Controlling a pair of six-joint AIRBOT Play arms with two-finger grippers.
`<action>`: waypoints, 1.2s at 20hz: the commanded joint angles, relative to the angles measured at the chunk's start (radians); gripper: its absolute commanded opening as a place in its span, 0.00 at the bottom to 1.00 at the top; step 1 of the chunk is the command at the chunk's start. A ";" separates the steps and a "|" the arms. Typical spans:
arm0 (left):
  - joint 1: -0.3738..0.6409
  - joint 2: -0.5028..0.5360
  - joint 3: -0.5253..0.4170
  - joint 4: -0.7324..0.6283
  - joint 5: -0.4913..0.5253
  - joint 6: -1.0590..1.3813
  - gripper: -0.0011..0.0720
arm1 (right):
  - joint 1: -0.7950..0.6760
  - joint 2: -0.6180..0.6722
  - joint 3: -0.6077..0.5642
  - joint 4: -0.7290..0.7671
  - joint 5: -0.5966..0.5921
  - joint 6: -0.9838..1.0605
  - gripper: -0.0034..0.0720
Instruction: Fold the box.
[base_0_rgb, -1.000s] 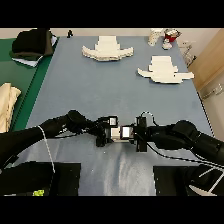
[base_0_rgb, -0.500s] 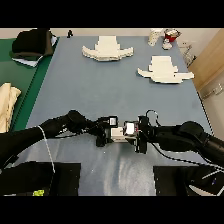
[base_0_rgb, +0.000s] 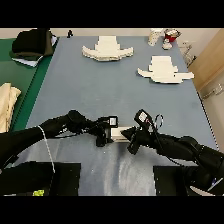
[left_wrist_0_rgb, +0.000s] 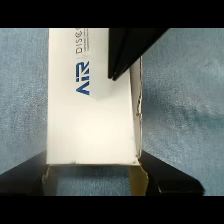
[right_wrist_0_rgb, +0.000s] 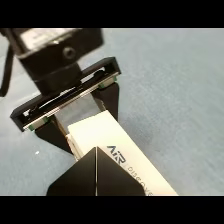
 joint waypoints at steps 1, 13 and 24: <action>0.001 0.000 0.001 0.000 0.000 0.000 0.68 | 0.015 -0.001 -0.048 0.027 0.095 0.048 0.05; 0.001 0.000 0.001 0.000 0.000 0.000 0.68 | 0.015 -0.040 -0.127 0.027 0.085 0.067 0.05; 0.001 0.000 0.001 0.000 0.000 0.000 0.68 | 0.015 -0.040 -0.127 0.025 0.086 0.067 0.05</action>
